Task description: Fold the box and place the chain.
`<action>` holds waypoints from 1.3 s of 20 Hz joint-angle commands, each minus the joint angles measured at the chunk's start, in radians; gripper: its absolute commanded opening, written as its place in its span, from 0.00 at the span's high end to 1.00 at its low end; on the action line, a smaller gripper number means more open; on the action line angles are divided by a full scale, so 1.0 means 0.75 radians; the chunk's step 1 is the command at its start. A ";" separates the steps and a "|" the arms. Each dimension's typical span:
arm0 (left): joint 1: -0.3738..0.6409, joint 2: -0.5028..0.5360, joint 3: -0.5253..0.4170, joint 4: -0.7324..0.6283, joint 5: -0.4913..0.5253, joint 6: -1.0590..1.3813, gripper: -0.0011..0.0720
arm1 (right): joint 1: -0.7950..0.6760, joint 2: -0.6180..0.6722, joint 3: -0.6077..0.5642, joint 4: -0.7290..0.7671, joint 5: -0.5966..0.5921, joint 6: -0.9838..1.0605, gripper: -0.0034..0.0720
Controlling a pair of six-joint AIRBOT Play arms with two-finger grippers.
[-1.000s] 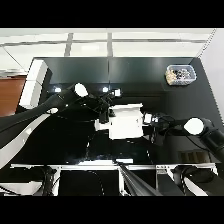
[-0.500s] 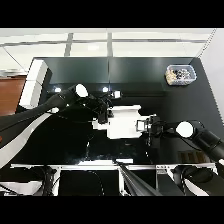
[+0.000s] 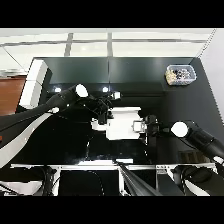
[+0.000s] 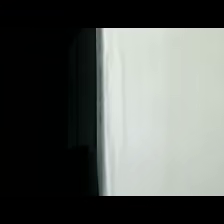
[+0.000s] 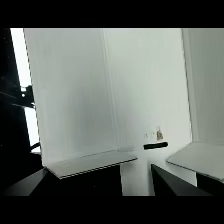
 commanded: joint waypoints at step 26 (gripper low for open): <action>0.001 -0.001 0.000 -0.002 -0.004 -0.001 0.94 | 0.092 -0.038 0.023 0.052 -0.076 -0.004 0.04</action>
